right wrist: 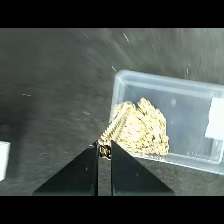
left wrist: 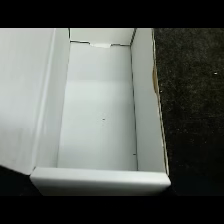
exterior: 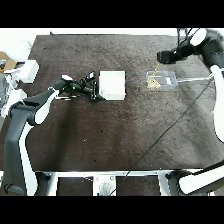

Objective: Fold the box and place the chain.

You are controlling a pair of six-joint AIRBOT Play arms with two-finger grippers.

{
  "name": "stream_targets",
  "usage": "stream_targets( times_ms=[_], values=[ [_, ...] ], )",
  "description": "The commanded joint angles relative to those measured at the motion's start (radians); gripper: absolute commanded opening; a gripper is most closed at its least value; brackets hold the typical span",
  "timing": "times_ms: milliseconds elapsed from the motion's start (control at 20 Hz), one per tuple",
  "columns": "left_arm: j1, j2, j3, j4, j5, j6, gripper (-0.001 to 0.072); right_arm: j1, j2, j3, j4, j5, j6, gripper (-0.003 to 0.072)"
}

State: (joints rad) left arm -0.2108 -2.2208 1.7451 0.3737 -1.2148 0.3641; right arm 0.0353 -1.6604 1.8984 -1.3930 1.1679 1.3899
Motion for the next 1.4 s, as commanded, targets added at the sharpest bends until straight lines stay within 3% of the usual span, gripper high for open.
stream_targets(
  times_ms=[0, 250, 450, 800, 1100, 1350],
  values=[
    [0.001, 0.000, 0.000, 0.000, 0.000, 0.000, 0.0274, 0.061, 0.155, 0.000, -0.017, -0.031, -0.045, 0.0001],
    [0.001, 0.000, 0.000, 0.000, 0.000, 0.000, 0.0274, 0.195, 0.332, 0.000, -0.092, -0.175, -0.060, 0.0001],
    [0.001, 0.000, 0.000, 0.000, 0.000, 0.000, 0.0274, 0.316, 0.387, 0.000, -0.092, -0.261, -0.116, 0.0001],
    [0.001, 0.000, 0.000, 0.000, 0.000, 0.000, 0.0274, 0.449, 0.379, -0.061, -0.091, -0.425, -0.164, 0.0001],
    [0.001, 0.000, 0.000, 0.000, 0.000, 0.000, 0.0274, 0.496, 0.291, -0.136, -0.042, -0.441, -0.166, 0.0001],
    [0.001, 0.000, 0.000, 0.000, 0.000, 0.000, 0.0274, 0.502, 0.272, -0.113, -0.046, -0.616, -0.164, 0.0001]
  ],
)
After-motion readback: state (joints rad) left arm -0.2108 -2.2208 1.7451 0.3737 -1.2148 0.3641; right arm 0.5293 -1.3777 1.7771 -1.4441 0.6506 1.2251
